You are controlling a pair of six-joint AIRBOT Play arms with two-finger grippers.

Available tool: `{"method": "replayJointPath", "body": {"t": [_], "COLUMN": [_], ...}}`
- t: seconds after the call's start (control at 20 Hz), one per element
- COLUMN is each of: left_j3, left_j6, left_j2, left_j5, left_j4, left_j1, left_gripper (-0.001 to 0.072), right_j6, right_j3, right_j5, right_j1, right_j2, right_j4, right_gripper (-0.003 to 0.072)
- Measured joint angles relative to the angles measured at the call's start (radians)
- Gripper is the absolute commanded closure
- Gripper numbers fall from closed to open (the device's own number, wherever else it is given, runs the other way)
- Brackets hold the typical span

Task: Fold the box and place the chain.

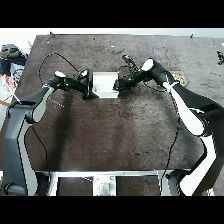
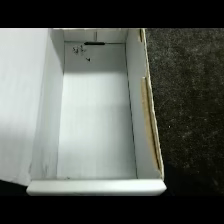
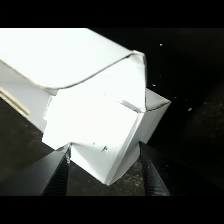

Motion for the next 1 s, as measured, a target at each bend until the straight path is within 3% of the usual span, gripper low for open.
{"method": "replayJointPath", "body": {"t": [0.2, 0.45, 0.55, 0.6, 1.0], "left_j3": [0.000, 0.000, 0.000, 0.000, 0.000], "left_j6": [0.000, 0.000, 0.000, 0.000, 0.000], "left_j2": [0.000, 0.000, 0.000, 0.000, 0.000], "left_j5": [0.000, 0.000, 0.000, 0.000, -0.001], "left_j4": [-0.001, -0.003, -0.005, -0.005, -0.006], "left_j1": [0.000, 0.000, 0.000, 0.000, 0.000], "left_gripper": [0.0263, 0.0263, 0.0263, 0.0263, 0.0263], "right_j6": [0.064, 0.175, 0.226, 0.251, 0.461], "right_j3": [0.017, 0.127, 0.170, 0.187, 0.254], "right_j5": [-0.027, 0.016, 0.046, 0.059, 0.101], "right_j1": [0.029, 0.067, 0.080, 0.086, 0.116], "right_j2": [-0.007, -0.072, -0.098, -0.108, -0.133], "right_j4": [-0.084, -0.228, -0.286, -0.312, -0.454], "right_gripper": [0.0216, 0.0219, 0.0264, 0.0344, 0.0342]}}
